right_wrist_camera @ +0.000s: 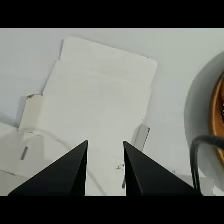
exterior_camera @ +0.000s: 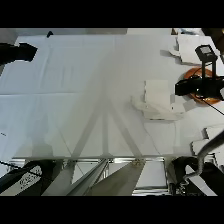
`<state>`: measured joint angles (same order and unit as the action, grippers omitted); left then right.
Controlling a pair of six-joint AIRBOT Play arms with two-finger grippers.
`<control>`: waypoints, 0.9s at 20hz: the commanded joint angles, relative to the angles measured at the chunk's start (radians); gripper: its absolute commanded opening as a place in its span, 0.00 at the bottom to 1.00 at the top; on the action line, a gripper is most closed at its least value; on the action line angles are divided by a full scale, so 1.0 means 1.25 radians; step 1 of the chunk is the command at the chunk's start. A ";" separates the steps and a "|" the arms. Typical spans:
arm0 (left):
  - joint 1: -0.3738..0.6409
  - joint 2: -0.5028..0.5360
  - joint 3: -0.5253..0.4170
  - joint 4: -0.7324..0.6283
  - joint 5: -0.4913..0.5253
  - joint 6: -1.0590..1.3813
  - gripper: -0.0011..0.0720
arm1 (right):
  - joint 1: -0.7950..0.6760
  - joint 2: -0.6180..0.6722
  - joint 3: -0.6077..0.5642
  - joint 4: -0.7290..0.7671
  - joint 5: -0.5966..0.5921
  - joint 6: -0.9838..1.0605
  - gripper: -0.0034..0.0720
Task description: Fold the box and place the chain.
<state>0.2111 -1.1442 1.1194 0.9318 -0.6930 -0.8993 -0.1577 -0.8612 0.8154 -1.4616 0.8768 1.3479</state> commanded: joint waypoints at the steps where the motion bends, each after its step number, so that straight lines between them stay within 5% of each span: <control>1: 0.000 0.001 0.000 0.000 0.000 0.000 0.97 | 0.000 0.000 0.001 -0.113 0.056 0.121 0.39; 4: 0.000 0.000 0.000 0.000 0.001 0.000 0.97 | -0.031 -0.001 0.008 -0.174 0.120 0.160 0.39; 10: 0.000 0.000 0.000 0.000 0.000 0.000 0.97 | -0.287 -0.013 0.048 -0.144 0.257 0.089 0.45; 18: 0.000 0.000 0.000 0.000 0.000 0.000 0.97 | -0.400 -0.275 0.181 0.009 0.393 -0.018 0.53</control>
<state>0.2111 -1.1442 1.1194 0.9318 -0.6926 -0.8993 -0.6308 -1.0977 0.9680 -1.5032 1.2995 1.3758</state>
